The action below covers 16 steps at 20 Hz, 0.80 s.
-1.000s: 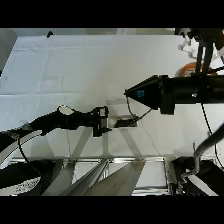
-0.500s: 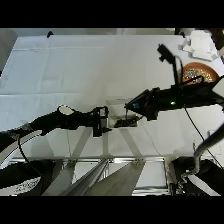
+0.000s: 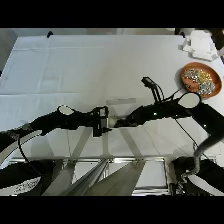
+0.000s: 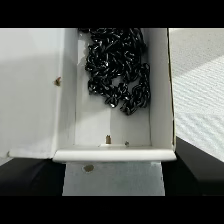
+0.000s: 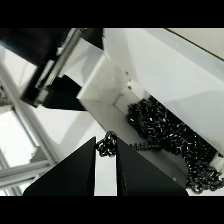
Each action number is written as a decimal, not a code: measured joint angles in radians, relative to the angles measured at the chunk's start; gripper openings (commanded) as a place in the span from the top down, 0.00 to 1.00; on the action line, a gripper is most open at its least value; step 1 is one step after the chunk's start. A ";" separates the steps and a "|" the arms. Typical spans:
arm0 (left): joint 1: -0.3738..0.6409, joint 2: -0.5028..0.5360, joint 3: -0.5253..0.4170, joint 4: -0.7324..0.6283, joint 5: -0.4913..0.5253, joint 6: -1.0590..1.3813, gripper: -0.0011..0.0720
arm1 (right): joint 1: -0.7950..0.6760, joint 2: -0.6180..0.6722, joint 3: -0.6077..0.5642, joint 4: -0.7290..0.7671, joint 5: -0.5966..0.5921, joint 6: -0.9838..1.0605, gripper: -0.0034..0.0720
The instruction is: Fold the box and place the chain.
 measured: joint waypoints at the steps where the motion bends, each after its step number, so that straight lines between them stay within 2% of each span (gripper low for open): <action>1: 0.000 0.000 0.000 0.000 0.000 0.000 0.61 | 0.011 -0.026 -0.004 -0.003 -0.009 -0.003 0.94; 2: 0.000 0.000 0.000 0.000 0.000 0.000 0.61 | 0.024 -0.052 -0.007 -0.004 -0.020 -0.006 0.93; 4: 0.000 0.000 0.000 0.000 0.000 0.000 0.61 | 0.047 -0.096 -0.011 -0.007 -0.037 -0.011 0.64; 8: 0.000 0.000 0.000 0.000 0.000 0.000 0.61 | 0.056 -0.125 -0.010 -0.006 -0.055 -0.013 0.63; 11: 0.000 0.000 0.000 0.000 0.000 0.000 0.61 | 0.010 -0.097 0.011 0.001 -0.043 -0.014 0.63; 16: 0.000 0.000 0.000 0.000 0.000 0.000 0.61 | -0.224 -0.011 0.051 0.000 0.042 -0.011 0.63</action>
